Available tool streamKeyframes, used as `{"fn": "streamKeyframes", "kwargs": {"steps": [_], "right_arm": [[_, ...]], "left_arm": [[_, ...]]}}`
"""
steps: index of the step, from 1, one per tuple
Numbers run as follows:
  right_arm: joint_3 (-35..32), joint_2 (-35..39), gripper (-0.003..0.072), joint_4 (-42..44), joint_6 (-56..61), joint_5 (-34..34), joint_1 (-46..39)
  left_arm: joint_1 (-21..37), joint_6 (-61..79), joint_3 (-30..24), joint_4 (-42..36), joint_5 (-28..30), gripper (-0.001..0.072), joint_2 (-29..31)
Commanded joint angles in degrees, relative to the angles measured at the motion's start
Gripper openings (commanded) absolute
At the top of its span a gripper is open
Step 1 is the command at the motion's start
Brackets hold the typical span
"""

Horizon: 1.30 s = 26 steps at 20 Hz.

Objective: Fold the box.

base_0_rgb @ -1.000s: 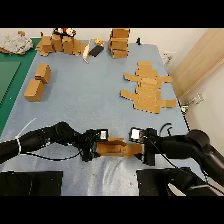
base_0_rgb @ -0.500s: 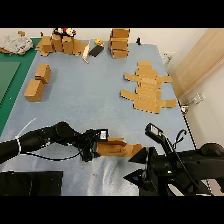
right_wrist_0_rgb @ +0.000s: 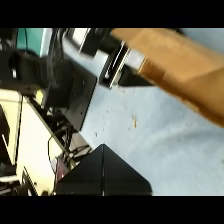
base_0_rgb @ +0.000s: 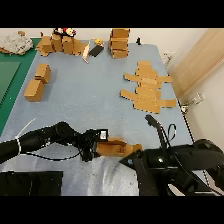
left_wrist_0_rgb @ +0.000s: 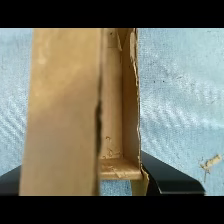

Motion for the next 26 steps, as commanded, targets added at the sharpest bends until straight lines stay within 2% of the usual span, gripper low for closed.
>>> {"fn": "streamKeyframes", "kwargs": {"steps": [1, 8, 12, 15, 19, 26], "right_arm": [[0.4, -8.0, 0.0005, 0.8, -1.6, 9.3, 0.0], [6.2, -30.2, 0.0005, 0.5, -18.3, 17.3, -4.1], [8.7, -36.8, 0.0005, -3.1, -21.1, 20.1, -5.2], [8.7, -41.4, 0.0004, -5.6, -21.6, 19.0, -5.2], [8.6, -45.0, 0.0004, -5.3, -24.7, 19.1, -4.7], [9.5, -43.8, 0.0004, -8.0, -24.9, 20.2, -4.8]], "left_arm": [[0.0, 0.0, 0.0, 0.0, 0.0, 0.0470, 0.0], [0.0, 0.0, 0.0, 0.0, 0.0, 0.0470, 0.0], [0.0, 0.0, 0.0, 0.0, 0.0, 0.0470, 0.0], [0.0, 0.0, 0.0, 0.0, 0.0, 0.0470, 0.0], [0.0, 0.0, 0.0, 0.0, 0.0, 0.0470, 0.0], [0.0, 0.0, 0.0, 0.0, 0.0, 0.0470, 0.0]]}}
